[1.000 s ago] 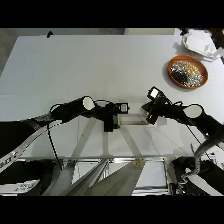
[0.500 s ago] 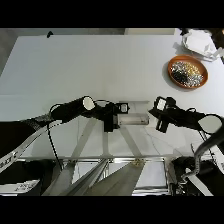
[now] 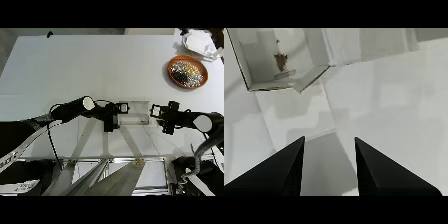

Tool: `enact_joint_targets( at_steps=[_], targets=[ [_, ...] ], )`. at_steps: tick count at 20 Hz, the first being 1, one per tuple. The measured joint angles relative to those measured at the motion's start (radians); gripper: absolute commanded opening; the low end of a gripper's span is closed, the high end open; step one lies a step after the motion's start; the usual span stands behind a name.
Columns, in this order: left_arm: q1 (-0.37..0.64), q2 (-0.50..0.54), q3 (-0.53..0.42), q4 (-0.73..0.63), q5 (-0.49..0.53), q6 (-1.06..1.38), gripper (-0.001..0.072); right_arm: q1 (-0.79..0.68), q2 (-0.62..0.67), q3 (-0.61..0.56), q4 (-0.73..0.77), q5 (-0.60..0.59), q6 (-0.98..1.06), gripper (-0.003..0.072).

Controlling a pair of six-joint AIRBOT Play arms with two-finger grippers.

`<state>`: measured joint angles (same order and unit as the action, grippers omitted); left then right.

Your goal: Fold the box and place the chain.

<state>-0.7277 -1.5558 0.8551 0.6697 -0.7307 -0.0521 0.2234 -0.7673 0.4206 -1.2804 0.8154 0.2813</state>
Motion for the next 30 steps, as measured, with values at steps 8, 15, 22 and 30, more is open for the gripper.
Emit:
enact_joint_targets(
  at_steps=[8,15,22,30],
  targets=[
    [0.000,0.000,0.000,0.000,0.000,0.000,0.0344,0.017,-0.154,0.000,0.111,-0.031,-0.237,0.0221],
    [0.000,0.000,0.000,0.000,0.000,0.000,0.0344,0.018,-0.224,0.000,0.242,-0.072,-0.403,0.0124],
    [0.000,0.000,0.000,0.000,0.000,0.000,0.0344,0.018,-0.233,0.000,0.320,-0.069,-0.511,0.0098],
    [0.000,0.000,0.000,0.000,0.000,0.000,0.0344,0.018,-0.251,0.000,0.430,-0.076,-0.551,0.0197]
  ],
)
